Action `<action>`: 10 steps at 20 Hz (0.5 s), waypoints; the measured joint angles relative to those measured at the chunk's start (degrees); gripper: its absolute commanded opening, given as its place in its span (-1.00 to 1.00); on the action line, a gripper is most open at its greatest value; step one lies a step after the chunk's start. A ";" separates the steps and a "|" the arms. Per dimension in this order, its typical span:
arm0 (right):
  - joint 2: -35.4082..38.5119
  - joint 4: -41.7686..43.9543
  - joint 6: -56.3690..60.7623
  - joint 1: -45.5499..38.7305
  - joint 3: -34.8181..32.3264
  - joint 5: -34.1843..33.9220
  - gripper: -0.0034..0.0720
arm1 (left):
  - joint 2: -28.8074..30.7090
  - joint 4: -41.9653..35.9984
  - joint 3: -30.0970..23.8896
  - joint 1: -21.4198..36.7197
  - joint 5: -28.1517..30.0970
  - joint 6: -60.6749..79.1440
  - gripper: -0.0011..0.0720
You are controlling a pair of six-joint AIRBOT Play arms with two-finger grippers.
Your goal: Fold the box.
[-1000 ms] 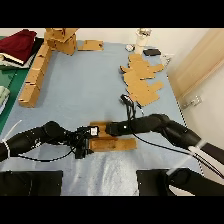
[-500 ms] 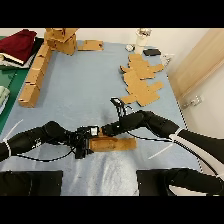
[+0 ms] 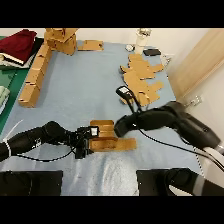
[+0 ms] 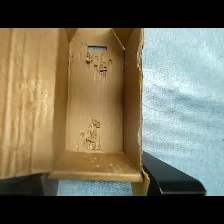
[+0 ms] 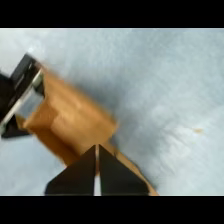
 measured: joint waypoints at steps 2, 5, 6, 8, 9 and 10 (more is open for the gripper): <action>4.55 -1.57 -4.81 0.02 -2.29 -5.57 0.61 | 0.00 0.00 0.00 0.00 0.00 0.00 0.45; 7.45 -1.86 -18.03 0.07 -7.37 -7.61 0.65 | 0.00 0.00 0.00 0.00 0.00 -0.02 0.45; 7.56 -1.60 -23.30 0.07 -9.18 -6.69 0.65 | 0.00 0.00 0.00 0.00 0.00 -0.02 0.45; 6.62 -0.44 -32.44 0.07 -11.87 -3.26 0.65 | 0.00 0.00 0.00 0.00 0.00 -0.02 0.45; 5.68 0.31 -36.33 0.04 -12.79 -1.55 0.65 | 0.00 -0.02 0.00 0.00 0.00 -0.02 0.45; 4.74 1.22 -39.52 0.04 -13.38 -0.04 0.65 | 0.00 0.00 0.00 0.00 0.00 -0.02 0.45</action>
